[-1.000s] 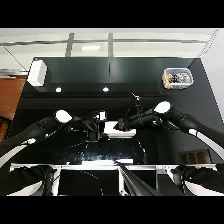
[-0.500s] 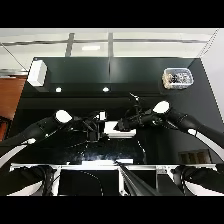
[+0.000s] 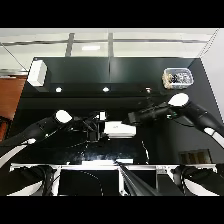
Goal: Fold the box and place the chain.
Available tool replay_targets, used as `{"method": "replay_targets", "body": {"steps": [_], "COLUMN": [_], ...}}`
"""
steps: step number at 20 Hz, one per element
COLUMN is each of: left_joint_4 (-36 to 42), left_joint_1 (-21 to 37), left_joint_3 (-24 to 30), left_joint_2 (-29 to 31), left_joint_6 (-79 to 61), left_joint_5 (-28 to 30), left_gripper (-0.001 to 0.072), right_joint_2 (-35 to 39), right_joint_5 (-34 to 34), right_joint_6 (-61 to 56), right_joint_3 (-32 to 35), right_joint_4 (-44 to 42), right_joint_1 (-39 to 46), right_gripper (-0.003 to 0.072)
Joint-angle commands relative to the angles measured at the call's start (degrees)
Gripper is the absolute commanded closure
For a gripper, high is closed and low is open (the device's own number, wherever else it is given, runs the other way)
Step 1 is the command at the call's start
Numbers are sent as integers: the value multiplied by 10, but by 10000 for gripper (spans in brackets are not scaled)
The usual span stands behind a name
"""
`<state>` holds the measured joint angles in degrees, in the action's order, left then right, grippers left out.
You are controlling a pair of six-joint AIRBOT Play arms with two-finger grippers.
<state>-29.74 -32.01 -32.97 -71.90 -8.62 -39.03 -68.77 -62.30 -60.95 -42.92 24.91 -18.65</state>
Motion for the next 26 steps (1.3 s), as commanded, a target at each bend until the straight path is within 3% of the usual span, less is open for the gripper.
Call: {"method": "replay_targets", "body": {"steps": [1,3,5,7,10,12,15,21,26], "left_joint_4": [-2,-35,-65,-95,-164,-150,-111,-98,-98], "left_joint_1": [0,1,1,2,4,-2,-37,-65,-67], "left_joint_3": [-1,-9,-19,-30,-49,-66,-94,-154,-161], "left_joint_2": [3,17,41,65,103,111,90,-24,-41], "left_joint_6": [1,5,44,90,138,172,181,181,181], "left_joint_5": [-9,-21,-21,-29,-96,-108,-74,-64,-75], "left_gripper": [414,405,0,-2,-2,-1,0,0,0], "right_joint_2": [47,80,103,113,115,115,115,115,115], "right_joint_5": [-48,-66,-71,-72,-78,-76,-67,-67,-67], "right_joint_6": [-1,-2,-2,-2,-1,3,5,5,5], "right_joint_3": [-2,-2,-2,-3,-3,-3,-3,-3,-3], "right_joint_4": [16,28,28,24,19,21,21,22,23], "right_joint_1": [72,123,173,208,234,237,237,236,236], "right_gripper": [665,665,665,665,665,665,665,665,665]}}
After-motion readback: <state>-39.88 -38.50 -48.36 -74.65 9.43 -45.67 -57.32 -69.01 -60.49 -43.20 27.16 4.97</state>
